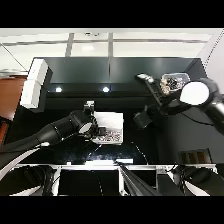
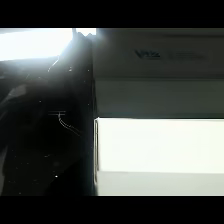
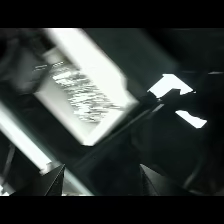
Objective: Fold the box and place the chain.
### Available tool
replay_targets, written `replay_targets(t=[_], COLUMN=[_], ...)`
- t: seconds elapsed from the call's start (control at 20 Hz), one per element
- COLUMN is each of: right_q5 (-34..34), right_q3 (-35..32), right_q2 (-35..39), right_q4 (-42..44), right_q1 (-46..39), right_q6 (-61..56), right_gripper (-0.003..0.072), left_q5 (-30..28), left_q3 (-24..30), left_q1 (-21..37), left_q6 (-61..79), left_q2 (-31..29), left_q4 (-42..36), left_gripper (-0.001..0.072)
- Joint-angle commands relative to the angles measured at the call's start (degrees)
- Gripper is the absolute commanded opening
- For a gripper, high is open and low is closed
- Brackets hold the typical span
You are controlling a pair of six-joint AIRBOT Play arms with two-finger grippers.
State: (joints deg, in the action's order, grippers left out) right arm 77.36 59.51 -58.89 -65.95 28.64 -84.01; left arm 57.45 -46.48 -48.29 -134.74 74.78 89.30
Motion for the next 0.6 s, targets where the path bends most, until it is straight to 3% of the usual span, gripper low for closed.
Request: replay_targets(t=[0.0,0.2,0.25,0.35,0.4,0.55], right_q5=[-0.1,-0.5,-0.5,-0.4,-0.5,-0.2], right_q3=[-1.6,-4.2,-4.5,-4.6,-4.6,-4.6], right_q2=[2.9,2.9,2.9,2.9,2.9,2.9], right_q4=[-3.8,-3.7,-3.8,-3.8,-3.8,-5.1], right_q1=[-4.2,-4.2,-4.2,-4.2,-4.2,-4.2], right_q6=[-2.0,-2.2,-2.4,-2.4,-2.4,-2.6], right_gripper=[0.0542,0.0542,0.0542,0.0542,0.0542,0.0542], left_q5=[-1.3,-1.9,-1.7,1.0,2.9,8.5], left_q3=[-1.1,-1.4,-1.8,-3.3,-4.3,-7.5], left_q1=[0.0,0.0,0.0,0.0,0.0,0.1], left_q6=[-0.7,-0.7,-0.7,-0.5,0.4,10.3], left_q2=[-0.1,-0.1,-0.1,-0.2,-0.3,-2.5], left_q4=[-0.2,-0.2,-0.2,0.3,0.8,3.3], left_gripper=[0.0026,0.0037,0.0147,0.0482,0.0530,0.0522])
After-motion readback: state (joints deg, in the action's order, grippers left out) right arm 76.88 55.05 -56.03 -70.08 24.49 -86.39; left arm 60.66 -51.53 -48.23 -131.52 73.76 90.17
